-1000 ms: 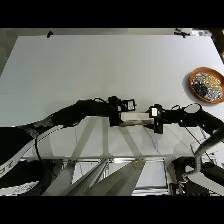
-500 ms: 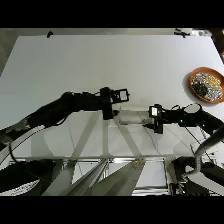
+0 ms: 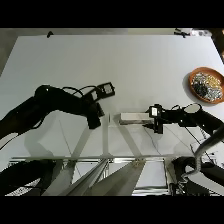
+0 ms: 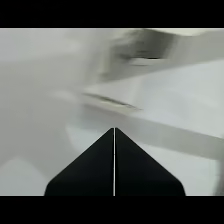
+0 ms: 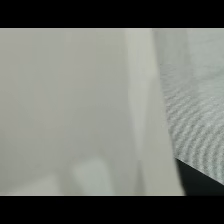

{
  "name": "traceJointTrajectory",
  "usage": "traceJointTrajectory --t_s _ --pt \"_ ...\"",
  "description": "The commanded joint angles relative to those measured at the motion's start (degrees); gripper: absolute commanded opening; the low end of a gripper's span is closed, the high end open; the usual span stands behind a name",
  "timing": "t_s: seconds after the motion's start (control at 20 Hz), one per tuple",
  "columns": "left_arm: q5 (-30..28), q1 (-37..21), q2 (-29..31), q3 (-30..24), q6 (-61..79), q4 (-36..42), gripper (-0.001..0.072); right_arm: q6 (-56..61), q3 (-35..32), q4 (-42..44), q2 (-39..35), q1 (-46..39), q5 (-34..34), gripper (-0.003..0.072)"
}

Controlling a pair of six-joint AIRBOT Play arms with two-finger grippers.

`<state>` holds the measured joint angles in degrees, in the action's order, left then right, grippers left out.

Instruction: Fold the box and place the chain.

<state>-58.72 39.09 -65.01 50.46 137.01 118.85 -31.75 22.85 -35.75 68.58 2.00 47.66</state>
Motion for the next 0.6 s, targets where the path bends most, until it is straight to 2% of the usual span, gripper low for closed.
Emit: traceJointTrajectory --t_s 0.0,0.1,0.25,0.4,0.55 --pt "-1.7 7.1 0.0 -0.8 5.8 7.5 0.0005 0.0 0.0 0.0 0.0 0.0 0.1 0.0436" --pt "5.5 12.3 -1.4 -0.8 6.4 9.5 0.0003 0.0 0.0 0.0 0.0 0.0 0.1 0.0436" --pt "23.3 18.5 -4.3 -0.8 6.9 10.9 0.0003 0.0 0.0 0.0 0.0 0.0 0.1 0.0436" --pt "42.2 20.2 -7.2 -0.8 1.8 11.6 0.0004 0.0 0.0 0.0 0.0 0.0 0.1 0.0436" --pt "54.7 19.8 -11.1 -0.8 -4.3 11.4 0.0004 0.0 0.0 0.0 0.0 0.0 0.1 0.0436"
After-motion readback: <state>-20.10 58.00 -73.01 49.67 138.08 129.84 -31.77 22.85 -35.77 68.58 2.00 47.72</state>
